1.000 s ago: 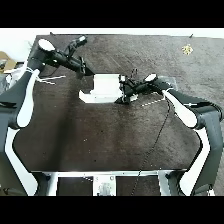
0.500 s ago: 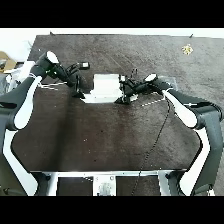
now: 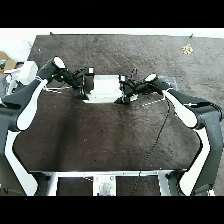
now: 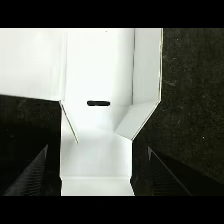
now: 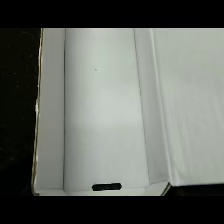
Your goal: Fold the box and place the chain.
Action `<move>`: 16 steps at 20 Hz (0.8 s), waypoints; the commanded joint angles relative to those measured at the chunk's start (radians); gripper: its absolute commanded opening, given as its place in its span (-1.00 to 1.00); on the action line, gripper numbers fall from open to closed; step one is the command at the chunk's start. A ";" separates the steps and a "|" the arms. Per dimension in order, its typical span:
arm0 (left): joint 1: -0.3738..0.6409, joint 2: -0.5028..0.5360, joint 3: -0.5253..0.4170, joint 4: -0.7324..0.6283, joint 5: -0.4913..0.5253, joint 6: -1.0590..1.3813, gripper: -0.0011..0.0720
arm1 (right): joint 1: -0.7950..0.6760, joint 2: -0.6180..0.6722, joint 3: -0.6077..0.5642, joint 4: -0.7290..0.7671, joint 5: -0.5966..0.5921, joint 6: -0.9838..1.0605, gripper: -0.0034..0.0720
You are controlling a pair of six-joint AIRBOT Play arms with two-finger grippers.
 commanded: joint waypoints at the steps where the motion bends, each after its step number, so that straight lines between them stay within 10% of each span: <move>1: -0.021 0.000 -0.002 0.012 0.018 0.010 1.00 | 0.001 0.000 0.000 0.000 0.000 0.000 0.66; 8: -0.040 -0.001 -0.006 0.014 0.035 0.008 0.96 | 0.001 0.000 0.000 0.000 0.001 0.000 0.66; 9: -0.040 -0.001 -0.012 0.014 0.037 0.008 0.77 | 0.001 0.000 0.000 0.000 0.000 0.000 0.66; 11: -0.040 -0.001 -0.028 0.014 0.030 0.011 -0.26 | 0.001 0.000 0.000 0.000 0.000 0.000 0.66; 16: -0.040 -0.002 -0.053 0.011 0.089 0.011 -0.31 | 0.001 0.000 0.000 0.000 0.000 0.000 0.66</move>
